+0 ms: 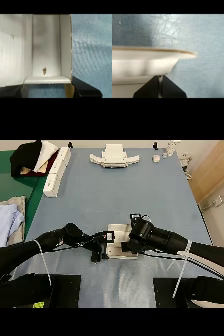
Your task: Fold the box.
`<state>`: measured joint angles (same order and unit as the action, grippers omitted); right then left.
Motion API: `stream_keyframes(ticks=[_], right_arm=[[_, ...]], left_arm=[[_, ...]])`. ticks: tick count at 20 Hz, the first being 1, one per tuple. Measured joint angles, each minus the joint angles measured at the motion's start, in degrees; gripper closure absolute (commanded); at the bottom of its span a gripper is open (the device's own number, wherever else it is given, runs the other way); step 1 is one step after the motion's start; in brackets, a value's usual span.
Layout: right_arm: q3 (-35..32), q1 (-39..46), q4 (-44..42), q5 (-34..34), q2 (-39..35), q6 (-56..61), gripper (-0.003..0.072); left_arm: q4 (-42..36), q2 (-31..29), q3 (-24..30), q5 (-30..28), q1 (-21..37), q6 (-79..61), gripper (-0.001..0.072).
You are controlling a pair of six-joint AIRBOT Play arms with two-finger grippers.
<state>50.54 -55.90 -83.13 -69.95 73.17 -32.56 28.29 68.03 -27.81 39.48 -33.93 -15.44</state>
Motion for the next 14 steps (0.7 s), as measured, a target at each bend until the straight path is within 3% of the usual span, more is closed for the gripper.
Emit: stream_keyframes(ticks=[2, 3, 4, 5, 14], right_arm=[[0.1, -0.1, 0.1, 0.0, 0.2, 0.3, 0.0682], [0.1, -0.2, 0.1, 0.0, 0.2, 0.4, 0.0609], [0.1, -0.2, 0.2, 0.1, 0.2, 0.4, 0.0361], [0.2, -0.2, -0.1, 1.4, 0.3, 0.4, 0.0214], [0.2, -0.2, 0.9, -1.6, 0.3, 1.1, 0.0221]], left_arm=[[0.0, 0.0, 0.0, 0.0, 0.0, 0.0, 0.0250], [0.0, 0.0, 0.0, 0.0, 0.0, 0.0, 0.0250], [0.0, 0.0, 0.0, 0.0, 0.0, 0.0, 0.0250], [0.0, 0.0, 0.0, 0.0, 0.0, 0.0, 0.0250], [0.0, 0.0, 0.0, 0.0, 0.0, -0.1, 0.0250]])
